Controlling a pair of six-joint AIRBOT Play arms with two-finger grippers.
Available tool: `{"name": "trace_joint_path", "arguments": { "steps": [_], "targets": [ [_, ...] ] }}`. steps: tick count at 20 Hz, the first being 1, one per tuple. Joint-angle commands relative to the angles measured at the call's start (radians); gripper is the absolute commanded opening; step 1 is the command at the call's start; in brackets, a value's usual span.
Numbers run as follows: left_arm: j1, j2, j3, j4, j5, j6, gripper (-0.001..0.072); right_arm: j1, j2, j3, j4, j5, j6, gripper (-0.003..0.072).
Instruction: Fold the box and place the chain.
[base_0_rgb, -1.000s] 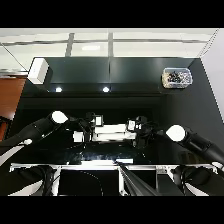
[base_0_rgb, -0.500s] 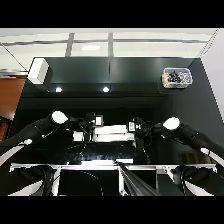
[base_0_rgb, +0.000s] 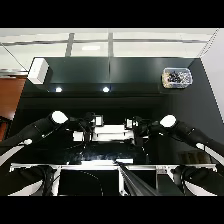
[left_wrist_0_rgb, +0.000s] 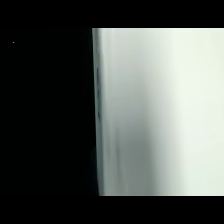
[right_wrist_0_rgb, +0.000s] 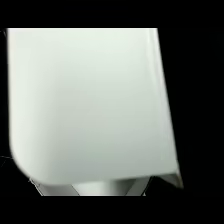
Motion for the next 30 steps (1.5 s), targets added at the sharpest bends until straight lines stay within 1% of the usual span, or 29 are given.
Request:
{"name": "trace_joint_path", "arguments": {
  "steps": [1, 18, 23, 24, 26, 27, 28, 29, 30],
  "targets": [
    [0.000, 0.000, 0.000, 0.000, 0.000, 0.000, 0.0028, 0.021, -0.012, 0.011, -0.054, -0.008, 0.043, 0.0684],
    [0.000, 0.000, 0.000, 0.000, 0.000, 0.000, 0.0028, 0.062, -0.031, 0.026, -0.125, -0.050, 0.121, 0.0684],
    [0.000, 0.000, 0.000, -0.001, -0.002, -0.008, 0.0028, 0.062, -0.031, 0.026, -0.125, -0.049, 0.121, 0.0658],
    [-0.001, 0.000, 0.000, -0.002, -0.006, -0.016, 0.0029, 0.062, -0.031, 0.026, -0.125, -0.048, 0.121, 0.0489],
    [0.000, 0.000, 0.002, 0.000, 0.002, -0.030, 0.0032, 0.062, -0.031, 0.026, -0.125, -0.048, 0.121, 0.0476],
    [0.000, 0.000, 0.006, 0.001, 0.005, -0.029, 0.0056, 0.062, -0.031, 0.026, -0.125, -0.048, 0.121, 0.0476],
    [0.000, 0.003, 0.016, 0.004, 0.003, -0.029, 0.0201, 0.062, -0.031, 0.026, -0.125, -0.048, 0.121, 0.0476],
    [0.000, 0.011, 0.031, 0.005, 0.003, -0.030, 0.0367, 0.062, -0.031, 0.026, -0.125, -0.049, 0.121, 0.0476],
    [0.000, 0.026, 0.048, 0.021, 0.003, -0.055, 0.0467, 0.062, -0.031, 0.026, -0.125, -0.049, 0.121, 0.0476]
  ]
}}
